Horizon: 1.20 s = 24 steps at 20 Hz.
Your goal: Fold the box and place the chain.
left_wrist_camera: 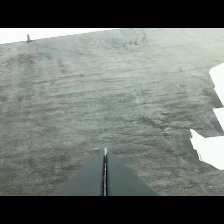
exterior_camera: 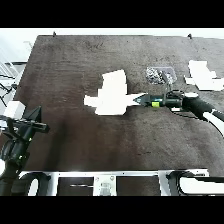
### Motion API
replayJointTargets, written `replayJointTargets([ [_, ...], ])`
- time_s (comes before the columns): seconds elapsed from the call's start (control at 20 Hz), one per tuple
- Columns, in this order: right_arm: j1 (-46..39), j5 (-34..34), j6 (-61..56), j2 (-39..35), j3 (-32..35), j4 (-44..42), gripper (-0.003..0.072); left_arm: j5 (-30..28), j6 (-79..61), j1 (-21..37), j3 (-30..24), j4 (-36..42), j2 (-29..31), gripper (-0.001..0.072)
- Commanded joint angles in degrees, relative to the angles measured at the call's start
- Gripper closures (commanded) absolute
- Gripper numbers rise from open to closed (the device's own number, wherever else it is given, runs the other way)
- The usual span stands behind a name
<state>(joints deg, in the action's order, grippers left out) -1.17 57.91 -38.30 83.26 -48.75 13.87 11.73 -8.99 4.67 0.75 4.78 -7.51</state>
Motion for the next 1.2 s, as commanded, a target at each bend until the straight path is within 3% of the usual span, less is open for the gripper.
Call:
replayJointTargets([
  [0.0,4.57,-7.45,-0.70,2.14,-2.75,-1.22,0.0676,0.07,0.02,-0.04,0.07,0.04,0.04,0.0690],
  [0.15,4.68,-7.52,0.04,7.74,-5.88,0.26,0.0675,3.50,-0.04,-0.04,0.07,0.02,0.04,0.0690],
  [0.35,5.09,-7.56,2.60,11.28,-9.88,1.79,0.0675,3.89,-0.09,-0.04,0.07,0.00,0.04,0.0688],
  [0.4,5.40,-7.56,2.58,11.50,-9.97,1.81,0.0675,3.89,-0.13,-0.04,0.07,-0.02,0.04,0.0658],
  [0.45,5.66,-7.98,2.54,11.85,-9.92,1.79,0.0675,3.93,-0.07,-0.04,0.07,-0.02,0.04,0.0327],
  [0.5,5.81,-8.00,2.34,12.04,-9.92,1.79,0.0675,4.31,-0.07,-0.04,0.07,0.04,0.04,0.0050],
  [0.6,5.97,-8.02,2.23,12.09,-9.86,1.79,0.0675,4.76,-0.04,-0.04,0.07,0.02,0.04,0.0110],
  [0.8,5.73,-8.35,2.14,12.09,-9.86,1.79,0.0675,10.95,-0.09,-0.04,0.35,0.02,0.04,0.0112],
  [0.95,5.81,-9.07,3.21,11.87,-9.14,1.27,0.0676,11.61,0.00,-0.04,4.07,0.00,-1.53,0.0113],
  [1.15,5.99,-10.95,5.55,11.26,-8.39,-1.44,0.0676,11.89,1.05,-0.04,11.47,-0.02,-12.72,0.0113],
])
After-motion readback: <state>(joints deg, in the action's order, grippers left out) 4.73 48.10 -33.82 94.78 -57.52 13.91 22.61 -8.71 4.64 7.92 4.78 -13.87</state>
